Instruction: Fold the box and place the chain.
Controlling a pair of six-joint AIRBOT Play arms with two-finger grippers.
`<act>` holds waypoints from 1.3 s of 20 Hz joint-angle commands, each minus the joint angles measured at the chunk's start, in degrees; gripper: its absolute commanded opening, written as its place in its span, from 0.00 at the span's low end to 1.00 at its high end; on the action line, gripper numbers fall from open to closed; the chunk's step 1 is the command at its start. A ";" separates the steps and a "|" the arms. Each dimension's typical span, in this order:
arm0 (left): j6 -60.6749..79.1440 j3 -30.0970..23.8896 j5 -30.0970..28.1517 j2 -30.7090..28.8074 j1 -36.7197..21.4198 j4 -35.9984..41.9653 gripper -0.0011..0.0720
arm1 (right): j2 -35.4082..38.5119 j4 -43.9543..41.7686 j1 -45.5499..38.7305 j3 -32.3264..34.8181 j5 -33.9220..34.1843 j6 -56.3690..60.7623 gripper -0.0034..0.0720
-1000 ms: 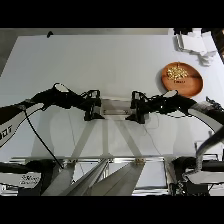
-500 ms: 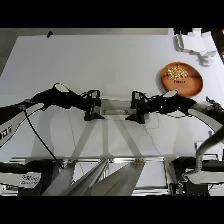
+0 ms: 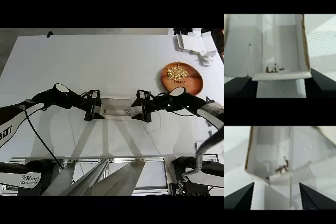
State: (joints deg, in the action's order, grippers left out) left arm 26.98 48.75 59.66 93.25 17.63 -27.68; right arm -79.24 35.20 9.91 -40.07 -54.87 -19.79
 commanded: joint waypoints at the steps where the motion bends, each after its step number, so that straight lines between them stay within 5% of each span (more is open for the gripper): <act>1: -0.04 0.02 0.22 0.00 -0.02 0.00 0.49 | 7.41 11.67 -0.70 -0.04 -0.70 11.98 0.71; 3: -0.04 0.02 0.22 0.00 -0.02 -0.02 0.49 | 11.04 11.45 -0.17 -0.07 -3.19 15.85 0.52; 4: -0.04 0.02 0.22 0.00 -0.02 0.00 0.49 | 12.28 11.45 0.87 -0.20 -4.61 16.98 0.39; 5: -0.04 0.02 0.22 0.00 -0.02 -0.02 0.49 | 12.87 11.10 2.54 -0.63 -6.56 17.22 0.15; 6: -0.04 0.02 0.22 0.00 -0.02 -0.02 0.49 | 12.74 10.54 4.39 -1.44 -8.57 17.29 0.06; 11: -0.04 0.02 0.24 0.00 -0.02 0.00 0.49 | 5.40 -3.56 8.68 -9.05 -5.55 18.58 0.06; 17: -0.04 0.02 0.22 0.00 -0.02 -0.02 0.49 | -5.38 -8.17 8.63 -10.75 18.86 34.73 0.05; 21: -0.04 0.02 0.22 0.00 -0.02 -0.02 0.49 | -7.08 -4.81 8.63 -10.75 18.86 36.11 0.06; 26: -0.02 0.02 0.22 0.00 -0.02 -0.04 0.49 | 4.76 6.36 5.05 -10.64 8.98 36.11 0.06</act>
